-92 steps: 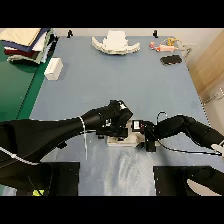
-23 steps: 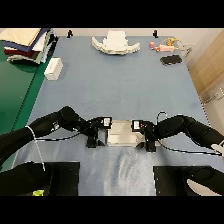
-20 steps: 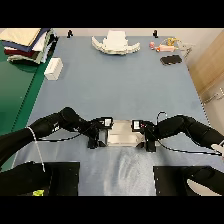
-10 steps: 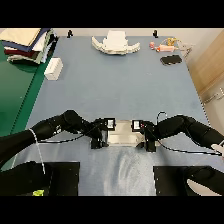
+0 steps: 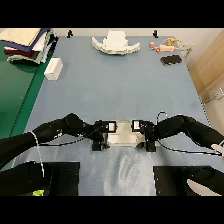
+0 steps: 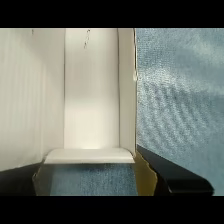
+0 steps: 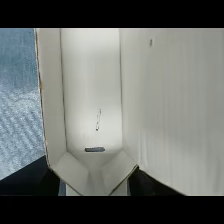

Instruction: Fold the box.

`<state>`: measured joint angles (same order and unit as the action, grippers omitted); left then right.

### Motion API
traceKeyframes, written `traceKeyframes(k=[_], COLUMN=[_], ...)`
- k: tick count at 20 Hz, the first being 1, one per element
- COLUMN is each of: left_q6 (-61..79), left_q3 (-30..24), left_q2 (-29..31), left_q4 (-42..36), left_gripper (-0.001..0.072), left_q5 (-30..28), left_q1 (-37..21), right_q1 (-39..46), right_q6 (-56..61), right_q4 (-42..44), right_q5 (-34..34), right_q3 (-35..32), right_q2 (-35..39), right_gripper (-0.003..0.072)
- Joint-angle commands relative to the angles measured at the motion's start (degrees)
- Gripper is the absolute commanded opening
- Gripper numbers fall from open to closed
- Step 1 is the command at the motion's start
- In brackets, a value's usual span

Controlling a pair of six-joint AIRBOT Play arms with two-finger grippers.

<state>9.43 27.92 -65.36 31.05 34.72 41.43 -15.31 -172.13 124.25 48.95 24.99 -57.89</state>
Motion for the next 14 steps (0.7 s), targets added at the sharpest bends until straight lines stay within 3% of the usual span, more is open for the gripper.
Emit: traceKeyframes(k=[1,3,4,5,6,14], left_q6=[-0.02,-0.02,0.0,0.02,0.04,0.04], left_q3=[-0.42,-0.63,-0.63,-0.63,-0.63,-0.61], left_q2=[-0.02,-0.02,-0.02,-0.02,-0.02,-0.02], left_q4=[-0.26,-0.26,-0.35,-0.42,-0.42,-0.44], left_gripper=[0.0689,0.0687,0.0639,0.0515,0.0472,0.0472], left_q5=[-1.7,-1.68,-1.68,-1.68,-1.66,-1.62], left_q1=[0.72,0.72,0.74,0.74,0.74,0.74], right_q1=[-0.02,-0.02,-0.02,-0.02,-0.02,-0.02], right_q6=[0.02,0.02,0.0,0.02,0.02,0.0], right_q4=[0.0,0.0,0.0,0.0,0.0,0.0], right_q5=[0.0,0.0,0.0,0.0,0.0,0.0], right_q3=[0.07,0.07,0.07,0.07,0.07,0.07], right_q2=[0.04,0.04,0.04,0.04,0.04,0.04], right_gripper=[0.0499,0.0499,0.0499,0.0499,0.0499,0.0499])
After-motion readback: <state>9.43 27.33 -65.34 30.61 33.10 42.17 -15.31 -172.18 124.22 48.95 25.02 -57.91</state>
